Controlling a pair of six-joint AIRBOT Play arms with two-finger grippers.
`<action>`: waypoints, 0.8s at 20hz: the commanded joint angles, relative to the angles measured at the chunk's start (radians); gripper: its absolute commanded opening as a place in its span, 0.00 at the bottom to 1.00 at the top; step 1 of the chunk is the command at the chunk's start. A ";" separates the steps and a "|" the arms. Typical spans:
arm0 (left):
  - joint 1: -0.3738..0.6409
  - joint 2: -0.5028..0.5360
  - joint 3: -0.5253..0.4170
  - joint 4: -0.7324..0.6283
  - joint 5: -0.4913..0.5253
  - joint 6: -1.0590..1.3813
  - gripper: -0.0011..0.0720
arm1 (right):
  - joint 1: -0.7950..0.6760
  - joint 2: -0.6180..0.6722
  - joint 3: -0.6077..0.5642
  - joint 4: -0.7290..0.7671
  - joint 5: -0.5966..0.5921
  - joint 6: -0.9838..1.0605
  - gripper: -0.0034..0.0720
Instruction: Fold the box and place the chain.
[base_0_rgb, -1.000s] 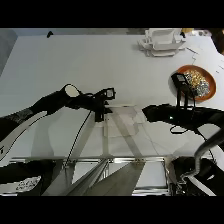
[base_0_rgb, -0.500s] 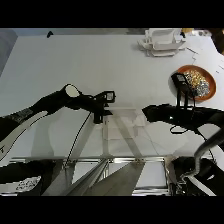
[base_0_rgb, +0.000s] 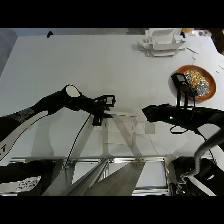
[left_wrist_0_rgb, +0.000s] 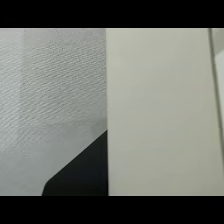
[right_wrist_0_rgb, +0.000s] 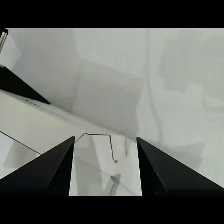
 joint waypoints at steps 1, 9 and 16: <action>0.000 -0.016 0.001 -0.031 -0.008 0.011 0.02 | 0.000 0.001 0.001 0.000 0.000 0.000 0.63; 0.000 -0.016 0.001 -0.055 0.005 0.010 0.01 | 0.000 0.001 0.001 0.000 0.000 0.000 0.63; 0.000 -0.016 0.001 -0.040 0.035 0.009 0.01 | 0.000 0.001 0.001 0.000 0.000 0.000 0.63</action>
